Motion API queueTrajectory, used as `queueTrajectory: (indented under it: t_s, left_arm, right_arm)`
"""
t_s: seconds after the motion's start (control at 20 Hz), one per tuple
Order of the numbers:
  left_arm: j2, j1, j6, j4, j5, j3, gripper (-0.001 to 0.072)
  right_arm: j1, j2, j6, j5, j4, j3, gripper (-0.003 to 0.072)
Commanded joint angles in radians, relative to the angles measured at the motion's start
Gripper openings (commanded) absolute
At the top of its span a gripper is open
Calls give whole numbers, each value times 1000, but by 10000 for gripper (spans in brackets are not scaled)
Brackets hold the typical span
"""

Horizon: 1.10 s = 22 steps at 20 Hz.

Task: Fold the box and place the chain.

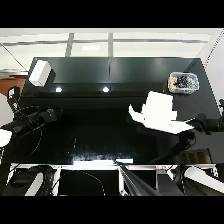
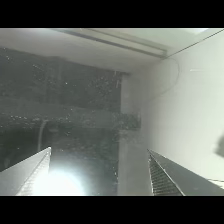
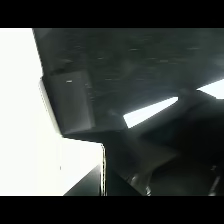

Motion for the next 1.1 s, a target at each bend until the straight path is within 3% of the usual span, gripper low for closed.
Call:
queueTrajectory:
  t_s: [0.0,0.25,0.4,0.55,0.8,1.05]
  left_arm:
    - [-1,0,1,-26,-9,0,707]
    - [-1,-42,16,-90,-39,0,707]
    - [-2,-129,15,-148,-97,-1,707]
    - [-41,-179,8,-317,-112,-1,705]
    - [-298,-179,278,-546,-272,0,705]
    - [-524,-179,569,-740,-278,0,705]
  right_arm:
    - [29,-3,-36,-103,45,2,20]
    - [239,77,3,-182,121,1,21]
    - [455,203,126,-85,141,1,21]
    - [679,365,202,40,139,1,21]
    - [984,485,378,82,64,1,21]
    - [1078,485,463,155,21,1,21]
